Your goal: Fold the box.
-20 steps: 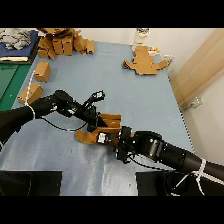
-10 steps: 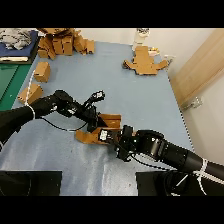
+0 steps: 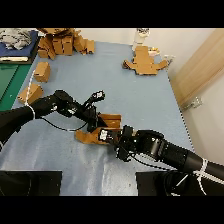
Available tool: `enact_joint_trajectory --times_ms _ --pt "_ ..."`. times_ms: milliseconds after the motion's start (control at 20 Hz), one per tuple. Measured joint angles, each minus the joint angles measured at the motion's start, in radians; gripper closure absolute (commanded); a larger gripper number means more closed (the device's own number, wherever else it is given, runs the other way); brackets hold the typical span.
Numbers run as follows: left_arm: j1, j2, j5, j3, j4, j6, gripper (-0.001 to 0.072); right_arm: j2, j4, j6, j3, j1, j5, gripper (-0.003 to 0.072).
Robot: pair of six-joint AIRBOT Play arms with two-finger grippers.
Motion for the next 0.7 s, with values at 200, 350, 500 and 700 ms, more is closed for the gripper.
enact_joint_trajectory --times_ms 200,350,500,700 --pt "0.000 0.000 0.000 0.000 -0.001 0.000 0.0696 0.000 0.026 0.016 0.000 0.000 -0.040 0.0219" --pt "0.000 0.000 0.000 0.000 -0.002 0.000 0.0696 0.000 0.028 0.020 0.000 0.000 -0.049 -0.0034" --pt "0.000 0.000 0.000 0.000 -0.002 0.000 0.0696 0.000 0.032 -0.001 0.000 -0.001 -0.049 -0.0034" --pt "0.000 0.000 0.000 0.000 -0.002 0.000 0.0696 0.003 0.037 -0.017 0.000 -0.035 -0.039 -0.0034"
